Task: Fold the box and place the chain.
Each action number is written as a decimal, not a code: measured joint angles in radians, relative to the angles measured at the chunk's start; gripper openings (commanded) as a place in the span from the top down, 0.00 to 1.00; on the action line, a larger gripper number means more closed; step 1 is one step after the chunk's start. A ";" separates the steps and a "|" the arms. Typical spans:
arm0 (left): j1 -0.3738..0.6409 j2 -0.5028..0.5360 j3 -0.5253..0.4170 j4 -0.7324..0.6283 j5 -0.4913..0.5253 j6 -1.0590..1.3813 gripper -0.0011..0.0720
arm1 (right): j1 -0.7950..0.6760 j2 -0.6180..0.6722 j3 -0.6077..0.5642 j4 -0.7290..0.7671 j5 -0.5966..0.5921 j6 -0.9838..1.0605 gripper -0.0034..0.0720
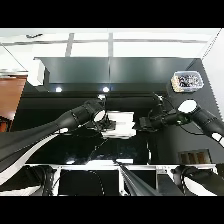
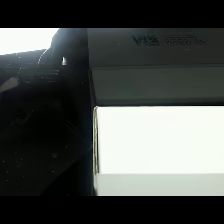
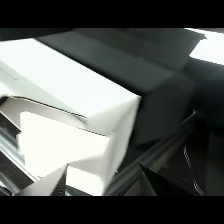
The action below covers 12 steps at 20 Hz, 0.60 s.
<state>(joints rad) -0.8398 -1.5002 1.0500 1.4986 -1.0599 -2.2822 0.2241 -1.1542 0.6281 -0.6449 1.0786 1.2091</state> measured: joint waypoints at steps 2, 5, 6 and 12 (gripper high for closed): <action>0.000 0.000 0.000 0.000 0.000 0.000 0.94 | 0.046 0.000 0.002 0.000 -0.040 0.023 0.39; 0.000 0.000 0.000 0.000 0.000 0.000 0.94 | 0.114 0.000 0.008 -0.033 -0.102 0.095 0.40; 0.000 0.000 0.000 0.000 0.000 0.000 0.94 | 0.135 0.000 0.011 -0.055 -0.122 0.133 0.40; 0.000 0.000 0.000 0.000 0.001 -0.002 0.94 | 0.237 -0.003 0.064 -0.212 -0.189 0.340 0.40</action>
<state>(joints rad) -0.8394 -1.5002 1.0500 1.4990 -1.0592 -2.2837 0.4610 -1.1572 0.6926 -0.8574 0.8898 1.5486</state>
